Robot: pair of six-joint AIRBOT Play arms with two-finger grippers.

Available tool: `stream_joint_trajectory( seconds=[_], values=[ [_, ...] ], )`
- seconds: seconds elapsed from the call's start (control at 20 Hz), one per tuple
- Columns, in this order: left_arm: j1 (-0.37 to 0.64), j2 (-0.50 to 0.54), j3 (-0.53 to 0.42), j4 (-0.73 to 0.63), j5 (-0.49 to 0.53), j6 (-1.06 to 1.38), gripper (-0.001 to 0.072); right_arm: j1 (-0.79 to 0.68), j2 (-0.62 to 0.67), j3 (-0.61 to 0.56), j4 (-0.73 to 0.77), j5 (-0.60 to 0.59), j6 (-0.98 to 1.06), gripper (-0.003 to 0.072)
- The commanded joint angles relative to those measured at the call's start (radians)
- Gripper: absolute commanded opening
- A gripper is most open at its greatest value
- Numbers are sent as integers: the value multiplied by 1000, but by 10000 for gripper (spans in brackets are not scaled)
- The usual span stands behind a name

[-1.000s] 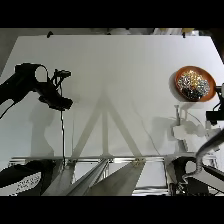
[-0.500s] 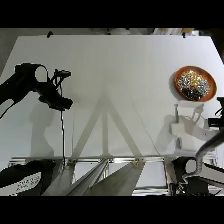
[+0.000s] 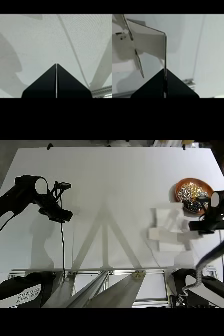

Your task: Fold the box and place the chain.

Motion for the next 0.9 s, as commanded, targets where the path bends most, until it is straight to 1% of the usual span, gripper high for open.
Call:
stream_joint_trajectory(
  seconds=[0.0, 0.1, 0.25, 0.4, 0.45, 0.5, 0.6, 0.65, 0.7, 0.75, 0.8, 0.85],
  values=[
    [-1, 1, 0, 0, 0, 0, 9, 135, 160, -43, 246, -139, -37, 13],
    [-1, 1, 0, 0, 0, 0, 9, 191, 251, -121, 330, -210, -60, 13],
    [-1, 0, 0, 0, 5, 0, 9, 276, 348, -255, 375, -318, -64, 13],
    [-1, 0, 0, 0, 8, 0, 9, 348, 359, -330, 383, -351, -64, 14],
    [-1, 0, 0, 0, 29, 4, 9, 361, 359, -341, 383, -364, -63, 14],
    [-1, 0, 0, -12, 79, 3, 10, 372, 359, -344, 383, -372, -63, 14],
    [-1, 0, 0, -108, 172, 4, 13, 377, 359, -344, 396, -393, -63, 14],
    [-1, 0, 0, -191, 211, 15, 74, 377, 359, -344, 399, -404, -63, 14],
    [-2, -2, 0, -262, 242, 58, 191, 377, 359, -344, 401, -410, -63, 14],
    [-3, -6, 0, -318, 262, 110, 199, 377, 359, -344, 401, -410, -63, 14],
    [-11, -12, 0, -338, 270, 142, 181, 377, 359, -344, 401, -409, -63, 14],
    [-28, -21, 0, -349, 289, 157, 139, 377, 359, -344, 404, -408, -63, 14]
  ],
)
